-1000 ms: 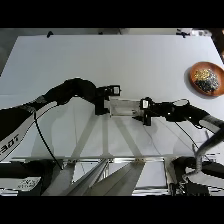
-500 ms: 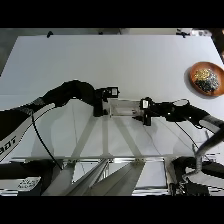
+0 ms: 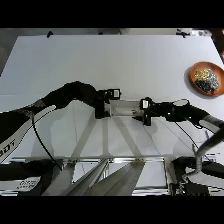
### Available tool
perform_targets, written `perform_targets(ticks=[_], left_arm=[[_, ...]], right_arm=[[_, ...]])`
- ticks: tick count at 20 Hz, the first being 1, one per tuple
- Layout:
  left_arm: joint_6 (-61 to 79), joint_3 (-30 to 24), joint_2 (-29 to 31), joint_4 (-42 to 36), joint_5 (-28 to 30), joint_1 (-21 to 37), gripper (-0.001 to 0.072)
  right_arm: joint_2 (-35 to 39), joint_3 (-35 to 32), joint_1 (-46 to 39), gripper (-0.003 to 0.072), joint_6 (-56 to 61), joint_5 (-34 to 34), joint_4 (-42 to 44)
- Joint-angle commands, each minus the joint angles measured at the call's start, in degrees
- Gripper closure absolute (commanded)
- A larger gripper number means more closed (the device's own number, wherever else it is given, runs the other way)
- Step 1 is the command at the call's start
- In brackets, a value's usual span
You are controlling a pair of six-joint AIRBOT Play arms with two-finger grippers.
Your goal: Fold the box and place the chain.
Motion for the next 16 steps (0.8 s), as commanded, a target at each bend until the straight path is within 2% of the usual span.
perform_targets(ticks=[1,6,16], left_arm=[[-0.2,0.0,0.0,-0.5,1.7,-0.2,-0.0005],[-0.2,0.0,0.0,-0.5,2.9,-0.2,-0.0005],[-0.2,0.0,0.0,-1.4,-0.1,-1.9,-0.0004]], right_arm=[[0.0,0.0,0.0,0.0184,0.0,0.0,0.0],[0.0,0.0,0.0,0.0184,0.0,0.0,0.0],[0.0,0.0,0.0,0.0184,0.0,0.0,0.0]])
